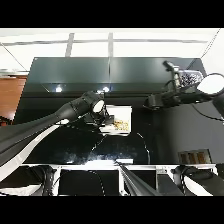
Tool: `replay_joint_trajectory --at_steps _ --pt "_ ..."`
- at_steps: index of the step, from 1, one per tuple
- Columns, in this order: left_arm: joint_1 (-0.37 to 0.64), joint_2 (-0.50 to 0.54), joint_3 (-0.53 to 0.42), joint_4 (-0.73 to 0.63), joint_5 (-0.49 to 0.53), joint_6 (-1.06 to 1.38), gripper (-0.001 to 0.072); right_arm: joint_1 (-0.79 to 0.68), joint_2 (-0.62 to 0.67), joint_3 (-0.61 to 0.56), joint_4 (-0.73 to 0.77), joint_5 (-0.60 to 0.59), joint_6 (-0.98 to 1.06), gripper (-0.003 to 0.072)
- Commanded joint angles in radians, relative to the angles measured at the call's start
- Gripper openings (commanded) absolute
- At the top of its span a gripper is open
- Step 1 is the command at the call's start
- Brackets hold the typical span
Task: Fold the box and place the chain.
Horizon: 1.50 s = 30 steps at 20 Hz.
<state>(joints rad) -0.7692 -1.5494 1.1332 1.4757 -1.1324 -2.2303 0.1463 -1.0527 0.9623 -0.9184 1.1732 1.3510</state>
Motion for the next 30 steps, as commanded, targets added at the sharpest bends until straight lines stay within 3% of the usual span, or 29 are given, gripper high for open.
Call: replay_joint_trajectory --at_steps 1,8,9,10,12,13,19,21,23,25,27,28,30 --pt "0.001 -0.001 0.000 0.000 0.008 0.000 0.0026 -0.069 0.035 0.002 -0.076 0.031 0.000 0.0317" --pt "0.001 0.000 0.002 -0.001 0.003 0.003 0.0027 -0.067 0.035 0.002 -0.081 0.005 -0.002 0.0317" --pt "0.000 0.000 0.008 0.000 -0.003 0.001 0.0057 -0.067 0.035 0.002 -0.081 0.005 -0.005 0.0317" --pt "0.000 0.002 0.019 0.001 -0.015 0.000 0.0189 -0.067 0.035 0.002 -0.081 0.005 -0.005 0.0317" --pt "0.000 0.009 0.052 0.011 -0.043 0.000 0.0541 -0.067 0.035 0.002 -0.082 0.005 -0.005 0.0317" --pt "0.000 0.019 0.064 0.019 -0.049 0.001 0.0633 -0.067 0.035 0.002 -0.082 0.005 -0.005 0.0317" --pt "-0.036 0.205 0.035 0.149 -0.106 0.197 0.0642 -0.067 0.035 0.002 -0.082 0.019 -0.005 0.0317" --pt "-0.018 0.304 -0.047 0.159 -0.105 0.319 0.0641 -0.067 0.035 0.002 -0.085 0.014 -0.004 0.0317" --pt "0.064 0.413 -0.184 0.150 -0.074 0.396 0.0641 -0.067 0.035 0.002 -0.088 0.010 -0.004 0.0317" --pt "0.231 0.527 -0.357 0.007 0.104 0.510 0.0641 -0.067 0.035 0.002 -0.083 0.008 0.008 0.0317" --pt "0.402 0.597 -0.516 -0.293 0.361 0.801 0.0641 -0.067 0.035 0.002 -0.080 0.008 0.030 0.0317" --pt "0.476 0.598 -0.578 -0.528 0.409 1.052 0.0641 -0.067 0.035 0.002 -0.080 0.006 0.045 0.0317" --pt "0.562 0.550 -0.619 -0.871 0.262 1.598 0.0643 -0.067 0.035 0.002 -0.080 0.004 0.068 0.0317"
